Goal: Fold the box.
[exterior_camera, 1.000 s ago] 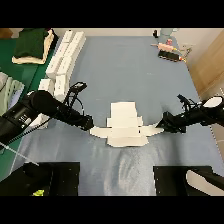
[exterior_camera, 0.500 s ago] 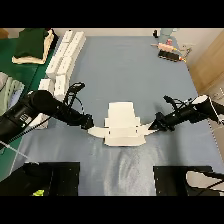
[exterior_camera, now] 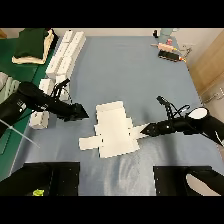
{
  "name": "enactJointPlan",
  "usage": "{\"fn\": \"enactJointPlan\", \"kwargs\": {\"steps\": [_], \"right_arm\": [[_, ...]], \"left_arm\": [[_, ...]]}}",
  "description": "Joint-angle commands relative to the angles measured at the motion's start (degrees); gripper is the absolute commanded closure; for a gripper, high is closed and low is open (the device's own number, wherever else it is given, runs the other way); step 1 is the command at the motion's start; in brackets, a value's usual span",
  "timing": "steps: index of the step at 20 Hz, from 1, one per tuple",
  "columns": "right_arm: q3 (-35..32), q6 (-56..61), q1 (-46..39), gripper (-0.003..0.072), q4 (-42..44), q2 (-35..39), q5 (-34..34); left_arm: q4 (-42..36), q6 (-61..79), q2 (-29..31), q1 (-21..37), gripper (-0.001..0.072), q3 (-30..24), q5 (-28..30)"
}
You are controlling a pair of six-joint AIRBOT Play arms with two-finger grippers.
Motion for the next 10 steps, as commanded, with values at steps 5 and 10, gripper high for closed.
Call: {"fn": "enactJointPlan", "kwargs": {"steps": [5,10], "right_arm": [[-3.06,2.69,5.33,0.0685,0.63,7.96,-7.23],[-3.06,3.30,5.40,0.0684,0.76,7.98,-7.17]], "left_arm": [[-15.28,19.87,-15.08,1.99,0.0189,1.09,2.27],[-18.21,26.45,-24.28,-3.34,0.0189,7.50,0.92]]}}
